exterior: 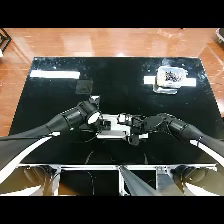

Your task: Fold the box and place the chain.

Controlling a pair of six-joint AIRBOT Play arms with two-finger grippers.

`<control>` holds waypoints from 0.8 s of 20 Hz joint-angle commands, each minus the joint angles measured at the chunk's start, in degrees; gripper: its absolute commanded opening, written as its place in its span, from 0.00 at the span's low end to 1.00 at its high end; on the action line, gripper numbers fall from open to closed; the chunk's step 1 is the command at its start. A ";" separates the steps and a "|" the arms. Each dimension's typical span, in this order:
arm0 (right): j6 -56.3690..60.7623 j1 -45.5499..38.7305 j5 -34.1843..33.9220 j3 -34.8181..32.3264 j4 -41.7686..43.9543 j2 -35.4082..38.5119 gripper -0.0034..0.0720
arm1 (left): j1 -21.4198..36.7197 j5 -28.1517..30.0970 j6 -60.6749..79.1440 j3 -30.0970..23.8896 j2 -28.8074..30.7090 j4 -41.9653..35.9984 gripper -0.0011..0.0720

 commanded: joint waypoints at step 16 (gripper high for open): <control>-1.27 0.59 4.57 0.04 -5.75 5.11 0.81 | 1.16 3.17 2.84 -5.51 3.32 2.97 0.04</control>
